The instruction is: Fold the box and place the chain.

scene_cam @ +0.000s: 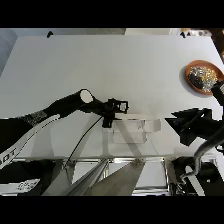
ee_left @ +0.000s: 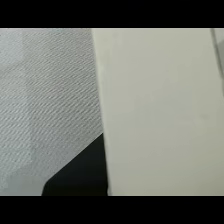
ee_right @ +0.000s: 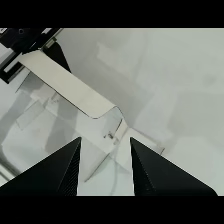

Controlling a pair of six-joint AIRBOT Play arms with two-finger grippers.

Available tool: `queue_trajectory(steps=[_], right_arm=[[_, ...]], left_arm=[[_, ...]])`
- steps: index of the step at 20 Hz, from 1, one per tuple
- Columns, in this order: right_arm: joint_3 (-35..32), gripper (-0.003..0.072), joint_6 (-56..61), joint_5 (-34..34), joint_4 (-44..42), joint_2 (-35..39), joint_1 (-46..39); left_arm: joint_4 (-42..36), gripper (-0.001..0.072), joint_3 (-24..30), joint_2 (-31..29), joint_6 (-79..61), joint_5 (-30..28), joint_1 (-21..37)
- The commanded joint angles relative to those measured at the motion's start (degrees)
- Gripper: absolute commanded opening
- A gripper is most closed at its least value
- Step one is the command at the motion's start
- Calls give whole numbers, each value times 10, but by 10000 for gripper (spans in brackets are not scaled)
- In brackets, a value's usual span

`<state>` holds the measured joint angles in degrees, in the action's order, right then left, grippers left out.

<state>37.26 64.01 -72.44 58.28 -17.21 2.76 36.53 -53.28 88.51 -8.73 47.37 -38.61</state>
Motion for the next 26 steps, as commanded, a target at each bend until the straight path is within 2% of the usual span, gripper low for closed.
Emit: queue_trajectory(steps=[1,26], right_arm=[[0,338,0,0,0,0,0],[0,338,0,0,0,0,0]], left_arm=[[0,5,-1,0,-2,0,0],[-1,7,-1,0,42,-17,0]])
